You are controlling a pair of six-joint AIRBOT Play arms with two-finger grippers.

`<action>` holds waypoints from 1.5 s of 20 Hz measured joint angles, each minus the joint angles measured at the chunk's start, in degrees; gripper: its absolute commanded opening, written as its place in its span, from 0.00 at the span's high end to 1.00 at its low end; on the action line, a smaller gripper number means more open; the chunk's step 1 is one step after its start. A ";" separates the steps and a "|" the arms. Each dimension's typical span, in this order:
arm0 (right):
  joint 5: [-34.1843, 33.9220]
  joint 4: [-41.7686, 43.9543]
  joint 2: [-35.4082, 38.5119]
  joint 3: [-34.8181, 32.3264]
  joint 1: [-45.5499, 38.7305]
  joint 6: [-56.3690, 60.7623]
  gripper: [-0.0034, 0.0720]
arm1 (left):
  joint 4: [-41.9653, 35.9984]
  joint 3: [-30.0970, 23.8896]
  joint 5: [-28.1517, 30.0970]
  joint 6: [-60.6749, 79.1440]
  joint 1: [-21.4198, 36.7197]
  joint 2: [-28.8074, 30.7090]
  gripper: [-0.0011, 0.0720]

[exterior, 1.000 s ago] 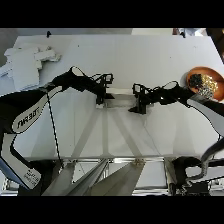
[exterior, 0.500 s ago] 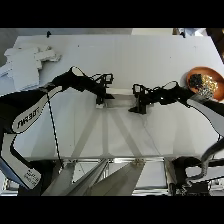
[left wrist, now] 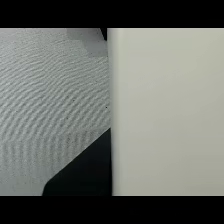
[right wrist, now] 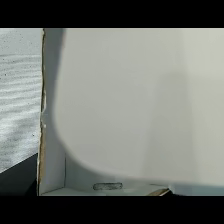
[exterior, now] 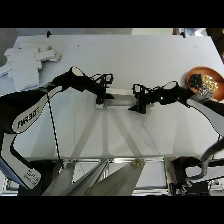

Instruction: Fold the box and place the chain.

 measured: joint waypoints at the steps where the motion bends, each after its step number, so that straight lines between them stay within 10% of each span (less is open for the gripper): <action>1: 0.02 -0.02 0.00 0.00 0.00 -0.04 0.42 | 0.00 0.00 0.00 0.00 0.00 0.00 0.96; 30: 0.48 -0.17 -0.04 0.04 0.00 -0.26 0.42 | -1.27 -0.02 0.44 -0.04 -0.31 0.00 0.95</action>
